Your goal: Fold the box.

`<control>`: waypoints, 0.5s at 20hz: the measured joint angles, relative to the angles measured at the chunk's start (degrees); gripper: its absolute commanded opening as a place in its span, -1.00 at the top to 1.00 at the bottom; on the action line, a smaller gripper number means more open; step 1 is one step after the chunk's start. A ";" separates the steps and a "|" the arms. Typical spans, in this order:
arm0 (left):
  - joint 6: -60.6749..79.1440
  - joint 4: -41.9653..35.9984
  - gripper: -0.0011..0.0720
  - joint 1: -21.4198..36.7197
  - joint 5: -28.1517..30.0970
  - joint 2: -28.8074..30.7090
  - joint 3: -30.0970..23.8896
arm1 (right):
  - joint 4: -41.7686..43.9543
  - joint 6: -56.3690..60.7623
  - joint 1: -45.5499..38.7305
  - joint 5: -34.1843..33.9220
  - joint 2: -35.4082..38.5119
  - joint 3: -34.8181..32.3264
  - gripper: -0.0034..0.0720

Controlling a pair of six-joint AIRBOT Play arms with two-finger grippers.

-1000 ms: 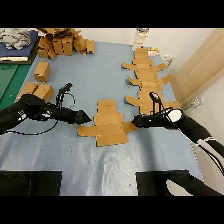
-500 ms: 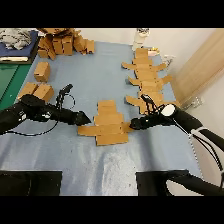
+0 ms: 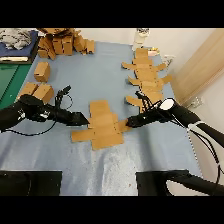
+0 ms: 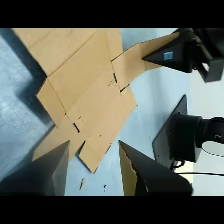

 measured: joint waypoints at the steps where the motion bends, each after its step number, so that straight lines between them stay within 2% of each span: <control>1: 0.44 -0.17 -0.30 1.16 -1.14 -0.94 0.02 | 2.25 -1.64 0.55 -1.46 1.33 -1.03 0.90; 5: 3.48 -1.92 -0.30 5.03 -4.17 -4.74 0.61 | 7.04 -5.33 2.62 -8.68 8.46 -8.22 0.90; 10: 5.62 -2.86 -0.33 6.47 -5.01 -9.31 5.55 | 8.61 -6.58 3.28 -11.56 13.11 -15.02 0.90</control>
